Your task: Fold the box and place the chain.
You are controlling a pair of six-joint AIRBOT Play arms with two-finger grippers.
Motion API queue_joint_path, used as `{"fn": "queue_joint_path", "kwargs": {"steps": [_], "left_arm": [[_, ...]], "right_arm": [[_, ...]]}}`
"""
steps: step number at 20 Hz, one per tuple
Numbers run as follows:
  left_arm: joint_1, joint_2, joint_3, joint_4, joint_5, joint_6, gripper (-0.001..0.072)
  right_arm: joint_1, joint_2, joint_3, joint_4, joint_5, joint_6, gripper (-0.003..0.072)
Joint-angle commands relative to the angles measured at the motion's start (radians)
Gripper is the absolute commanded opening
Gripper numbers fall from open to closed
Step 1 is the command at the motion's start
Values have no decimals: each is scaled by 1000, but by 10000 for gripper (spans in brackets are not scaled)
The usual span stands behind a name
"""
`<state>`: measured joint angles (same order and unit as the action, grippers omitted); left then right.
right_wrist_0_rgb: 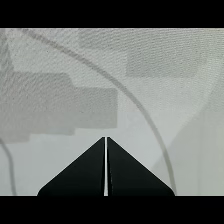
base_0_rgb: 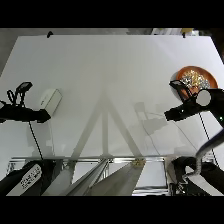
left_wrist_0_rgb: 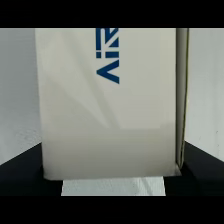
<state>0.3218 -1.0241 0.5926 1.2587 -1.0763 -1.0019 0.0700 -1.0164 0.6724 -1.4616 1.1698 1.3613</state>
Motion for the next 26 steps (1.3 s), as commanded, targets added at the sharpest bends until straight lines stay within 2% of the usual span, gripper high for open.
{"fn": "queue_joint_path", "kwargs": {"steps": [1,3,5,9,17,26], "left_arm": [[-18,32,-4,3,2,-1,594],[-35,70,-4,43,-1,-13,676],[-46,105,-4,89,-7,-69,695],[-69,177,-4,97,-56,-83,694],[-114,390,-4,96,-110,-84,692],[-114,408,-4,83,-99,-103,692]], "right_arm": [[0,0,0,0,0,0,18],[0,1,0,0,0,0,18],[0,1,0,0,0,0,18],[0,0,0,0,0,0,18],[0,1,0,0,0,0,18],[0,0,0,0,0,0,18]]}}
